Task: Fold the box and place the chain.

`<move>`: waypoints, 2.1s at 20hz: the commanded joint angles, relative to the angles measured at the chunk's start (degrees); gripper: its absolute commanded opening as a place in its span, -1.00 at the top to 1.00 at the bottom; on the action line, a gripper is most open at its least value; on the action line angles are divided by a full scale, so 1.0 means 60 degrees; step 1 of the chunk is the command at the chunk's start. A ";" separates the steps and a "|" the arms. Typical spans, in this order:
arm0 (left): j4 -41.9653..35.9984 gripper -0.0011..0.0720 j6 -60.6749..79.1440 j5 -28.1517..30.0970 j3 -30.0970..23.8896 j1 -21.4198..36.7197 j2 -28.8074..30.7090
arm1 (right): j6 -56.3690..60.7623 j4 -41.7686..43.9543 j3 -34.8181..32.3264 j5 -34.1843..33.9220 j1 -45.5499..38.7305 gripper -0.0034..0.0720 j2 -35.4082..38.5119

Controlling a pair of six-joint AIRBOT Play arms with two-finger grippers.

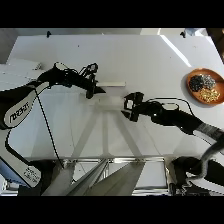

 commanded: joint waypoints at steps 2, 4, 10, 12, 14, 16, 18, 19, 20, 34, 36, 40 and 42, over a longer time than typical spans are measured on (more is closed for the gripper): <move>0.0000 0.93 0.0000 0.0004 0.0000 -0.0004 -0.0007 | -0.0098 0.0310 0.0404 -0.0969 0.0040 -0.92 -0.0080; 0.0000 0.93 0.0000 0.0004 0.0000 -0.0007 -0.0007 | -0.0098 0.0310 0.0437 -0.1082 0.0040 -0.92 -0.0080; 0.0000 0.93 0.0000 0.0004 0.0000 -0.0004 -0.0007 | 0.1198 0.0237 0.0765 -0.0750 -0.0455 -0.92 -0.0080; 0.0000 0.93 0.0000 0.0004 0.0000 -0.0004 -0.0007 | 0.1559 0.0098 0.0947 -0.0433 -0.0616 -0.92 -0.0080; 0.0000 0.93 0.0000 0.0004 0.0000 -0.0004 -0.0007 | 0.2149 -0.0361 0.1147 -0.0131 -0.0707 -0.92 -0.0106; 0.0000 0.93 0.0000 0.0004 0.0000 -0.0007 -0.0007 | 0.3100 -0.1453 0.1377 0.0291 -0.0754 -0.92 -0.0262; 0.0000 0.93 0.0000 0.0004 0.0000 -0.0004 -0.0007 | 0.4029 -0.2681 0.1566 0.0634 -0.0754 -0.92 -0.0568; 0.0000 0.93 0.0000 0.0004 0.0000 -0.0004 -0.0007 | 0.4390 -0.3180 0.1628 0.0794 -0.0754 -0.92 -0.0743; 0.0000 0.93 0.0000 0.0000 -0.0004 -0.0007 -0.0007 | 0.4601 -0.3559 0.1672 0.0907 -0.0754 -0.92 -0.0918; 0.0000 0.93 0.0000 0.0004 0.0000 -0.0004 -0.0007 | 0.6102 -0.6145 0.1166 0.3395 -0.1453 -0.92 0.0754; 0.0000 0.93 0.0000 0.0004 0.0000 -0.0004 -0.0007 | 0.6663 -0.7461 0.0933 0.3493 -0.1206 -0.92 0.0754; 0.0000 0.93 0.0000 0.0004 0.0000 -0.0004 -0.0007 | 0.6692 -0.7519 0.0656 0.2448 -0.0663 -0.92 0.0696; 0.0000 0.93 0.0000 0.0004 0.0000 -0.0007 -0.0007 | 0.6685 -0.6747 0.0627 0.1315 -0.0448 -0.92 0.0463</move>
